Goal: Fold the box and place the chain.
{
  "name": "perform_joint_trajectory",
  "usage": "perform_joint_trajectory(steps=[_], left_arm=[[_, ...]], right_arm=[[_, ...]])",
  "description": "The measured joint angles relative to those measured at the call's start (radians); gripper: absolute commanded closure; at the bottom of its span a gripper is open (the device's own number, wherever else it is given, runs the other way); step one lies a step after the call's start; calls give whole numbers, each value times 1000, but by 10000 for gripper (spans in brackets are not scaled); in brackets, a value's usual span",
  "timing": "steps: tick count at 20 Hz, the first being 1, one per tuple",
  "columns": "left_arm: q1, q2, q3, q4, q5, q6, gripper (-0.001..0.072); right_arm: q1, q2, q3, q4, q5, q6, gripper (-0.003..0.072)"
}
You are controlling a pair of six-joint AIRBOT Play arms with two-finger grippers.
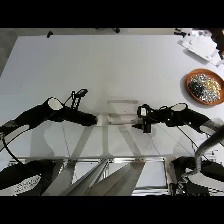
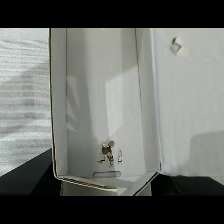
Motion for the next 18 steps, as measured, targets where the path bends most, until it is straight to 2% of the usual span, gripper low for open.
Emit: perform_joint_trajectory(steps=[4,7,9,12,18], left_arm=[[-8,8,11,-19,3,34,691],[-10,30,18,-24,2,69,614],[-12,44,20,-26,2,84,608],[-27,56,31,-28,-2,97,426],[-60,62,71,-35,-6,104,432]], right_arm=[[0,0,0,0,0,0,246],[0,0,0,0,0,0,246],[0,0,0,0,0,0,246],[0,0,0,0,0,0,246],[0,0,0,0,0,0,246]])
